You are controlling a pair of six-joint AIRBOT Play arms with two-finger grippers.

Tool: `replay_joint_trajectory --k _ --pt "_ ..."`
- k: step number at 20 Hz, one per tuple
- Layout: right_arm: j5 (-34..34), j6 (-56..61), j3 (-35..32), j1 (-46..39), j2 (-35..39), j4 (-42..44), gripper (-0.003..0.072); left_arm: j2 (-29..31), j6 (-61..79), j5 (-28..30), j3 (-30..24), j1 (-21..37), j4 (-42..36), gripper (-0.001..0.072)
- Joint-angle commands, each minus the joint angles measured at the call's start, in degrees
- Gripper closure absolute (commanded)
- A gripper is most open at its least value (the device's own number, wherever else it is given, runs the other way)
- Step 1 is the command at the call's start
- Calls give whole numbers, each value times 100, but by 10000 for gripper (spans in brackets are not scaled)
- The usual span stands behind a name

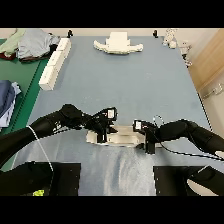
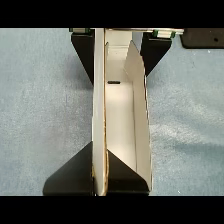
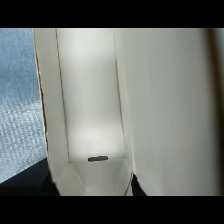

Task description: Fold the box.

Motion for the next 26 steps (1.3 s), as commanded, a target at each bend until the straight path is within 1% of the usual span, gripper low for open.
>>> replay_joint_trajectory --k 1,9,13,16,17,18,19,21,23,25,26 --pt "2 2 -2 -2 -4 -55 225 -2 4 13 0 0 0 696" --pt "-20 0 7 -2 -4 -74 224 -2 4 9 0 -11 -11 696" --pt "-20 0 7 -2 -4 -76 224 -2 2 -271 0 -11 -22 696" --pt "-20 0 7 -2 -4 -76 224 -4 2 -243 0 -4 -20 692" --pt "-20 0 7 -2 -4 -79 224 -2 0 -234 0 -4 -24 546" --pt "-20 0 7 -2 -4 -79 224 -2 -37 -175 0 -7 -28 319" --pt "-20 0 4 -2 -4 -79 224 -2 -289 -59 0 -4 -26 288" --pt "-20 0 7 -2 -4 -79 225 4 -457 142 0 2 -20 286" --pt "-20 0 4 -2 -4 -79 224 72 -667 160 0 13 17 286" --pt "-20 0 7 -2 -4 -79 224 295 -1655 142 0 92 448 286" --pt "-20 0 7 -2 -4 -79 224 483 -2413 90 0 175 933 286"
